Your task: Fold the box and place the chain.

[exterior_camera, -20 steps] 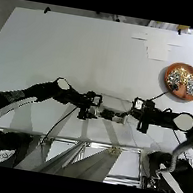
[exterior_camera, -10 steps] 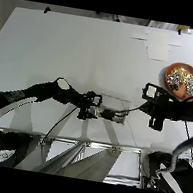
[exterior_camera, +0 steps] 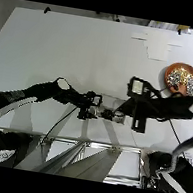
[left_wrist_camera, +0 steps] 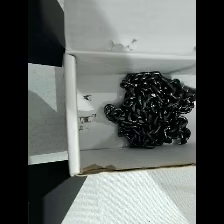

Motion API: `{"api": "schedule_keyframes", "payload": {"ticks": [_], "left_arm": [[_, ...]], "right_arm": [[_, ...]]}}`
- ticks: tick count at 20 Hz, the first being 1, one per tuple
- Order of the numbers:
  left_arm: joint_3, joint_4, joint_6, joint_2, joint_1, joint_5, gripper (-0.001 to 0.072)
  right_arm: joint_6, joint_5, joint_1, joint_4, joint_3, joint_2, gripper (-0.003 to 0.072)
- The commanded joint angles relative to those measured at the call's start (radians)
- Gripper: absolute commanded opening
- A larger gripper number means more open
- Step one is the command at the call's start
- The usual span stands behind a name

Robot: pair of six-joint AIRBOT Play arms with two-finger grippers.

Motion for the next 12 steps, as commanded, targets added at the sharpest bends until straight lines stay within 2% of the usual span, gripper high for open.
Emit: {"api": "schedule_keyframes", "payload": {"ticks": [1, 5, 6, 8, 10, 12], "left_arm": [[0.000, 0.000, 0.000, 0.000, 0.001, 0.000, 0.0223], [0.000, 0.000, 0.000, 0.000, 0.001, 0.000, 0.0223], [0.000, 0.000, 0.000, 0.000, 0.001, 0.000, 0.0223], [0.000, 0.000, 0.000, 0.000, 0.001, 0.000, 0.0223], [0.000, 0.000, 0.000, 0.000, 0.001, 0.000, 0.0223], [0.000, 0.000, 0.000, 0.000, 0.001, 0.000, 0.0223]], "right_arm": [[0.025, -0.051, 0.073, 0.015, 0.003, -0.116, 0.0018], [0.024, -0.055, 0.101, 0.014, 0.003, -0.241, 0.0022], [0.024, -0.059, 0.105, 0.014, 0.003, -0.262, 0.0078], [0.021, -0.088, 0.105, 0.014, 0.003, -0.264, 0.0237], [0.020, -0.106, 0.099, 0.006, 0.003, -0.240, 0.0242], [0.021, -0.068, 0.057, 0.006, 0.003, -0.197, 0.0223]]}}
